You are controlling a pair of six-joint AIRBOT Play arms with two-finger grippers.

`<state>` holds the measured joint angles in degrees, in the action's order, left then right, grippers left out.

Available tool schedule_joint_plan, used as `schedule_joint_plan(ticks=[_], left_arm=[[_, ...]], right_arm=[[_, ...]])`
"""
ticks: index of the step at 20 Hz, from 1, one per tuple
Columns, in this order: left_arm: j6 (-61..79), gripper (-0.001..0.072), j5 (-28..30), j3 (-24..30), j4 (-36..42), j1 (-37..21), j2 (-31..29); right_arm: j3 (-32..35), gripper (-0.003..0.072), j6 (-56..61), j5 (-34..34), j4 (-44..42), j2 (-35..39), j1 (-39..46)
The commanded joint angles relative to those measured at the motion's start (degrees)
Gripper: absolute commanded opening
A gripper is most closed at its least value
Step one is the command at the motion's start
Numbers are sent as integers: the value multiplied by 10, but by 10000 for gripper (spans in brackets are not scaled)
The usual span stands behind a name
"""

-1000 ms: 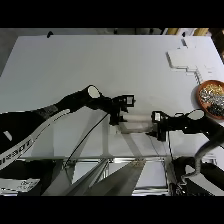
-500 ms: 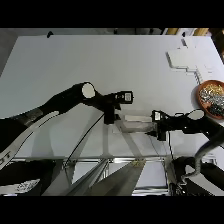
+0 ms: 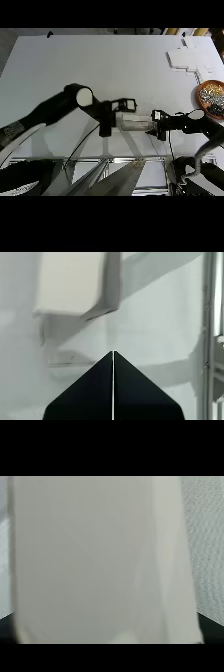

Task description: Fold the box and place the chain.

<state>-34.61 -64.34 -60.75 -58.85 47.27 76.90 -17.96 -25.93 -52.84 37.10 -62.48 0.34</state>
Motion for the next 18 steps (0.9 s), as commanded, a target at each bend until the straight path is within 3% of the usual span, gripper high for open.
schedule_joint_plan(ticks=[1,4,5,12,18], left_arm=[[-17,8,121,0,-6,79,-6],[-64,4,267,-1,-5,99,0],[-83,3,290,-6,-5,90,9],[-87,3,200,-110,27,8,152],[-66,5,159,-124,26,1,188]], right_arm=[[0,318,-1,-2,0,0,0],[0,318,-1,-2,0,0,0],[0,318,-1,-2,0,0,0],[0,318,-1,-2,1,0,0],[0,318,-1,-2,2,0,0]])
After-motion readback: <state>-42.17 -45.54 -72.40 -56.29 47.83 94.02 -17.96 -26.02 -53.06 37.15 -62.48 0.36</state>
